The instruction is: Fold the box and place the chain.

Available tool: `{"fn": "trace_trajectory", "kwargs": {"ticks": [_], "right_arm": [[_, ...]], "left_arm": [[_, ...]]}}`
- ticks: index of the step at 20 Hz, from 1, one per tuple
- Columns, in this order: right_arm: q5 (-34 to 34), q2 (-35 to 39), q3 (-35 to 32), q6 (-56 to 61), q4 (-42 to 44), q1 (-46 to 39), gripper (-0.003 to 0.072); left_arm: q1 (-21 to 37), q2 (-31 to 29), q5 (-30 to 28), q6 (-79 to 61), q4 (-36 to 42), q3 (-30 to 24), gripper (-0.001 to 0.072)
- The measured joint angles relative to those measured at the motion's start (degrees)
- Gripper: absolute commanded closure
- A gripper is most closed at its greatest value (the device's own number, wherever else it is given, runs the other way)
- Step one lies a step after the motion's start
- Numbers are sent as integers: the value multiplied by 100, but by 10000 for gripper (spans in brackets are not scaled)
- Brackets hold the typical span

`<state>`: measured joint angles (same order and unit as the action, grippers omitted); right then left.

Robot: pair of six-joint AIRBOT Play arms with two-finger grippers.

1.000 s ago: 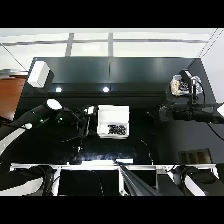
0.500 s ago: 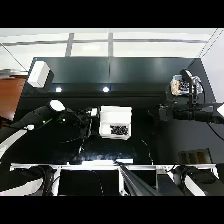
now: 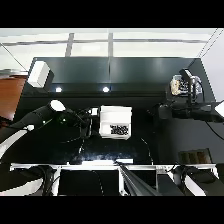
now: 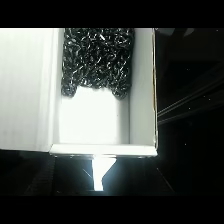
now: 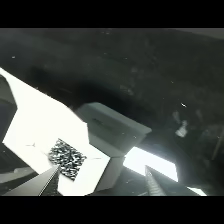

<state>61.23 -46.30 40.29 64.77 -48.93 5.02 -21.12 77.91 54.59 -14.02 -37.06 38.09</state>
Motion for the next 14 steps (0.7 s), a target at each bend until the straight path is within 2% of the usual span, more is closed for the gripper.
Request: {"fn": "trace_trajectory", "kwargs": {"ticks": [5, 10, 14], "right_arm": [[-341, -813, 247, -31, -72, 37, 73], [-466, -2369, 1397, -120, -138, 490, 73], [-74, -3394, 2260, -291, -201, 874, 74]], "left_arm": [[0, 0, -50, 26, 4, -4, 276], [0, 0, -87, 33, 9, -4, 275], [0, 0, -101, 44, 13, -4, 275]]}}
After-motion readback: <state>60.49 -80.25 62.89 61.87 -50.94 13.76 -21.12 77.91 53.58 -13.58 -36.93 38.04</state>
